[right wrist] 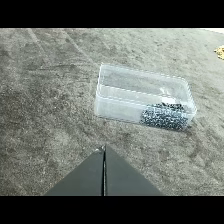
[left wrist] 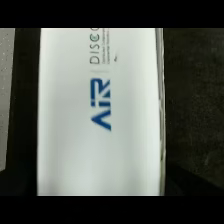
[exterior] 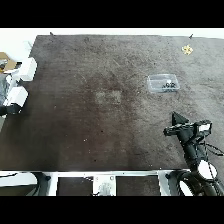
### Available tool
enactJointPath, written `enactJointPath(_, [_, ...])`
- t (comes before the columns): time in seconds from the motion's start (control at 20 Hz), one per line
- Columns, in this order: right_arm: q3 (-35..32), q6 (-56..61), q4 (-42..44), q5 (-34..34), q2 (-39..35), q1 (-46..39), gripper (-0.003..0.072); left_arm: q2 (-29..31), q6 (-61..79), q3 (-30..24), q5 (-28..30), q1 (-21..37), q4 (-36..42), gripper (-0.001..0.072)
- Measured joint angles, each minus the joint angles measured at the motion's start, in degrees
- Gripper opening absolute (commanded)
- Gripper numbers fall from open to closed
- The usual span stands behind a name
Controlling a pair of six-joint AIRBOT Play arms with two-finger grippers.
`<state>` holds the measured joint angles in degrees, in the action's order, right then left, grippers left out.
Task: Fold the box and place the chain.
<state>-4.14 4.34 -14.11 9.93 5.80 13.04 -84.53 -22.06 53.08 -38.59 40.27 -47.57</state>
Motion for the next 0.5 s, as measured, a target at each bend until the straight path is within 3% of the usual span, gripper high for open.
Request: enactJointPath(0.5, [0.0, 0.0, 0.0, 0.0, 0.0, 0.0, -0.0001, 9.3, -3.1, 3.9, -1.3, 0.0, 1.2, 0.0719])
